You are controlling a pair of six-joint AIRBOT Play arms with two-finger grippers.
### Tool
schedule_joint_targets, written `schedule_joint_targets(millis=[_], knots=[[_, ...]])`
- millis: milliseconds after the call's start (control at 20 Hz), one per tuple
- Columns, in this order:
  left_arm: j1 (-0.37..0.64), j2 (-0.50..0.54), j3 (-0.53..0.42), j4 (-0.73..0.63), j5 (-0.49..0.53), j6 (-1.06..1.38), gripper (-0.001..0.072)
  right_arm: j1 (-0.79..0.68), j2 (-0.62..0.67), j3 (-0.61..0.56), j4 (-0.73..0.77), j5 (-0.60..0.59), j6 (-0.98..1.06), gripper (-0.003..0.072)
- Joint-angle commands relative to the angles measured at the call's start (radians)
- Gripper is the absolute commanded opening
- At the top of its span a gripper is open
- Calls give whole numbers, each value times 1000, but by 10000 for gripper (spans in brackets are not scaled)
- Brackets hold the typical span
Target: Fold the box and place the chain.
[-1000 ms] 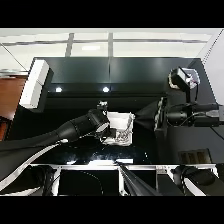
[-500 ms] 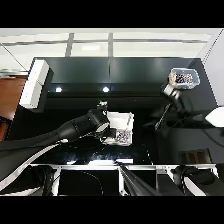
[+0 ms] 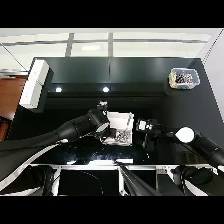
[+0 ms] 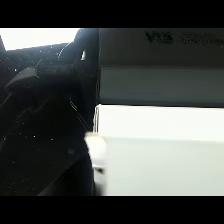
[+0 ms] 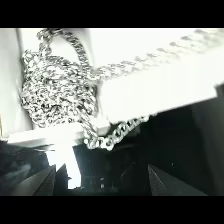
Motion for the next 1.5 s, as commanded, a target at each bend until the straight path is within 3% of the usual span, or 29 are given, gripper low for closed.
schedule_joint_targets(millis=[0,50,400,500,650,700,750,1050,1250,1450], knots=[[1,0,0,0,0,0,34,47,-58,-12,95,-85,-151,595],[1,0,0,0,0,0,33,52,-65,-12,109,-88,-166,527],[1,0,0,0,0,0,33,65,-92,-12,147,-109,-187,523],[1,0,0,0,0,0,34,78,-97,-12,148,-108,-190,296],[1,0,0,0,0,0,33,88,-104,-12,150,-109,-190,295],[1,0,0,0,0,0,33,88,-104,-12,150,-108,-190,138],[1,0,0,0,0,0,34,88,-104,-12,150,-108,-190,32],[1,0,0,0,0,0,34,85,-103,-12,140,-109,-154,35],[1,0,0,0,-3,0,33,37,-37,5,-8,-92,130,35],[1,0,0,0,-2,0,33,-18,96,126,-175,39,340,36]])
